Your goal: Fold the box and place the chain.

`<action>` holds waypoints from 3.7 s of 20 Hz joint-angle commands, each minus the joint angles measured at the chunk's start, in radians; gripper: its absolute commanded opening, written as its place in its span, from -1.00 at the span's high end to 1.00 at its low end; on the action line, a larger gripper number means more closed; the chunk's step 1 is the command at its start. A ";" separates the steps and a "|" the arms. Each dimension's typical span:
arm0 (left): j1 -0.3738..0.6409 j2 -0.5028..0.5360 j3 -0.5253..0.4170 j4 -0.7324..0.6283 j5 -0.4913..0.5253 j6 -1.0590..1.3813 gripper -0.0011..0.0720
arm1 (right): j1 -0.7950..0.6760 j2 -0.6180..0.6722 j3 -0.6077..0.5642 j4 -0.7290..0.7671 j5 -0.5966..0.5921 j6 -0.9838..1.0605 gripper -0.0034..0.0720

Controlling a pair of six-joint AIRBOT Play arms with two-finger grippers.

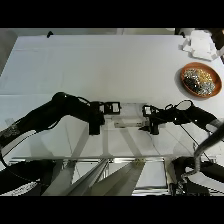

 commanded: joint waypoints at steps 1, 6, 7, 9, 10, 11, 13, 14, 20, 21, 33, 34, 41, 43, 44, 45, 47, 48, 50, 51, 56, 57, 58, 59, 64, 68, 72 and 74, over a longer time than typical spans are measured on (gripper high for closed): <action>-0.008 0.020 -0.119 -0.095 -0.093 0.236 0.28 | 0.001 0.000 0.000 0.000 0.000 0.000 -0.25; -0.008 0.040 -0.153 -0.170 -0.250 0.310 0.27 | 0.001 0.000 0.000 0.000 0.000 0.001 -0.25; -0.008 0.039 -0.153 -0.184 -0.275 0.310 0.27 | 0.001 0.000 0.000 0.000 0.000 0.000 -0.25; -0.015 0.039 -0.153 -0.196 -0.298 0.310 0.27 | 0.001 0.000 0.000 0.000 0.000 0.000 -0.25; -0.016 0.039 -0.153 -0.200 -0.303 0.310 0.27 | 0.001 0.000 0.000 0.000 0.000 0.000 -0.25; -0.016 0.038 -0.153 -0.206 -0.307 0.310 0.27 | 0.001 0.000 0.000 0.000 0.000 0.000 -0.25; -0.017 0.038 -0.153 -0.226 -0.328 0.310 0.27 | 0.001 0.000 0.000 0.000 0.000 0.000 -0.25; -0.017 0.035 -0.153 -0.241 -0.332 0.310 0.27 | 0.001 0.000 0.000 0.000 0.000 0.000 -0.25; -0.027 -0.015 -0.153 -0.274 -0.339 0.310 0.27 | 0.000 0.000 0.000 0.000 0.000 0.000 -0.25; -0.027 -0.019 -0.153 -0.275 -0.339 0.310 0.27 | 0.001 0.000 0.000 0.000 0.000 0.000 -0.25; -0.084 -0.045 -0.153 -0.337 -0.403 0.310 0.76 | 0.001 0.000 0.000 0.000 0.000 0.000 -0.25; -0.090 -0.047 -0.153 -0.338 -0.409 0.310 0.75 | 0.001 0.000 0.000 0.000 0.000 0.000 -0.25; -0.109 -0.047 -0.153 -0.337 -0.515 0.310 0.75 | 0.001 0.000 0.000 0.000 0.000 0.000 -0.25; -0.126 -0.048 -0.153 -0.337 -0.542 0.310 0.74 | 0.001 0.000 0.000 0.000 0.000 0.001 -0.25; -0.135 -0.049 -0.153 -0.337 -0.559 0.310 0.73 | 0.001 0.000 0.000 0.000 0.000 0.000 -0.25; -0.146 -0.054 -0.153 -0.337 -0.576 0.310 0.73 | 0.001 0.000 0.000 0.000 0.000 0.000 -0.25; -0.167 -0.073 -0.153 -0.337 -0.605 0.310 0.72 | 0.001 0.000 0.000 0.000 0.000 0.000 -0.25; -0.176 -0.081 -0.153 -0.338 -0.613 0.310 0.72 | 0.001 0.000 0.000 0.000 0.000 0.000 -0.25; -0.190 -0.089 -0.153 -0.337 -0.617 0.310 0.64 | 0.001 0.000 0.000 0.000 0.000 0.000 -0.25; -0.191 -0.090 -0.153 -0.338 -0.616 0.310 0.41 | 0.001 0.000 0.000 0.000 0.000 0.000 -0.25; -0.192 -0.092 -0.153 -0.337 -0.615 0.310 0.24 | 0.001 0.000 0.000 0.000 0.000 0.000 -0.25; -0.192 -0.092 -0.153 -0.337 -0.616 0.310 0.05 | 0.001 0.000 0.000 0.000 0.000 0.000 -0.25; -0.192 -0.092 -0.153 -0.337 -0.616 0.310 0.01 | 0.001 0.000 0.000 0.000 0.000 0.000 -0.25; -0.192 -0.092 -0.153 -0.337 -0.616 0.310 0.01 | 0.001 0.000 0.000 0.000 0.000 0.000 -0.25; -0.191 -0.088 -0.153 -0.336 -0.611 0.309 0.04 | 0.001 0.000 0.000 0.000 0.000 0.000 -0.25; -0.109 0.003 -0.153 -0.327 -0.448 0.299 0.96 | 0.001 0.000 0.000 0.000 0.000 0.000 -0.25; 0.047 0.144 -0.154 -0.325 -0.239 0.073 0.97 | 0.001 0.000 0.000 0.000 0.000 0.000 -0.25; 0.146 0.207 -0.157 -0.325 -0.180 -0.034 0.97 | 0.001 0.000 0.000 0.000 0.000 0.000 -0.25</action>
